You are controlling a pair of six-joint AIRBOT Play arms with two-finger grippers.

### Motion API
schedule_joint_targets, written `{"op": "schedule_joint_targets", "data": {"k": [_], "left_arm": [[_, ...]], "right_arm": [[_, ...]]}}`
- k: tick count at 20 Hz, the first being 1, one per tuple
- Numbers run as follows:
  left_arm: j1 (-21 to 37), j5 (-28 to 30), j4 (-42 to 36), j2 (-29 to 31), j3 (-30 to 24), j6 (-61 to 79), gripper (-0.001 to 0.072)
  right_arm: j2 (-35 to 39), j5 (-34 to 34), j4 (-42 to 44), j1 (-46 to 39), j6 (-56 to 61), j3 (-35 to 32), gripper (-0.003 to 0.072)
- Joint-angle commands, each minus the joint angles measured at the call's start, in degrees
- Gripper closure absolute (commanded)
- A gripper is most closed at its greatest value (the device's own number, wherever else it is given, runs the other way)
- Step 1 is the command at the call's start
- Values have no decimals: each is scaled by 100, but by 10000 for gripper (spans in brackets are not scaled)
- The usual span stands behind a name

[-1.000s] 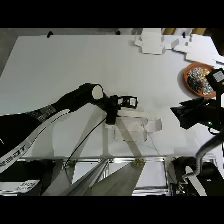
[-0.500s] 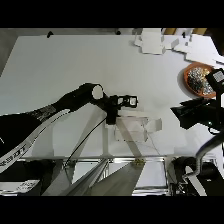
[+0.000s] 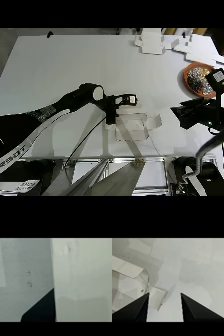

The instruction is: Fold the box and place the chain.

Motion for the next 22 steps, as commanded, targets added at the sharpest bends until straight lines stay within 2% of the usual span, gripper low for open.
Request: {"op": "schedule_joint_targets", "data": {"k": [1,5,22], "left_arm": [[7,2,116,79,-2,-114,707],[7,195,136,284,-2,-46,706],[4,155,133,129,-2,-52,705]], "right_arm": [[-2,2,2,4,2,-2,247],[-2,0,2,4,2,-2,247],[-2,0,2,4,2,-2,247]]}}
